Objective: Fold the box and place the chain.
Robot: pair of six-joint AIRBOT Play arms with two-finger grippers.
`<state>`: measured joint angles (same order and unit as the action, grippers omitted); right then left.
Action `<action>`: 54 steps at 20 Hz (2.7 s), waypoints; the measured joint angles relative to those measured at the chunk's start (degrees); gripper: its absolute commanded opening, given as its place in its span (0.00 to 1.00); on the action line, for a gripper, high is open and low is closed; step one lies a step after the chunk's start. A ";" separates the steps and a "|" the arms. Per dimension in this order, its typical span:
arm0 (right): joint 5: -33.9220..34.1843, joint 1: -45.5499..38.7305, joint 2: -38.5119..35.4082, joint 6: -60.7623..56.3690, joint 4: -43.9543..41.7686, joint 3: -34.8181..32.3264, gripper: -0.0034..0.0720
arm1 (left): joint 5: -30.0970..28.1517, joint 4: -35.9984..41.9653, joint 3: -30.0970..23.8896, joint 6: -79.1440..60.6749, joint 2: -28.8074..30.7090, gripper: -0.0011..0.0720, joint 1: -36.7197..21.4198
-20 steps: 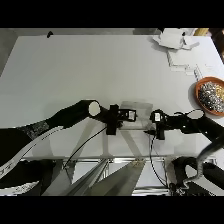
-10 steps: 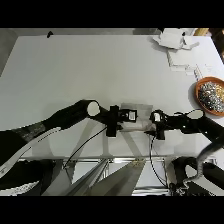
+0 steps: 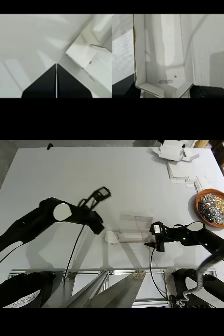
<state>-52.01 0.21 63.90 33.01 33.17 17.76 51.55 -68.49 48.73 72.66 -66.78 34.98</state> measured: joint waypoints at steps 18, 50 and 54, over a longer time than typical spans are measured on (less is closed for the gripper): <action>-0.02 0.00 0.00 0.00 0.00 0.00 0.79 | -6.14 26.45 -9.64 13.33 -10.78 0.03 3.63; -0.04 0.00 0.00 0.00 0.00 0.00 0.79 | -7.19 8.98 4.87 27.91 -13.97 0.48 14.99; -0.02 0.00 0.00 0.00 -0.02 0.00 0.79 | -2.08 1.46 10.93 34.93 -17.77 0.44 16.83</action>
<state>-52.03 0.21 63.90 33.01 33.15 17.76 49.47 -67.02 59.66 107.59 -84.55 51.81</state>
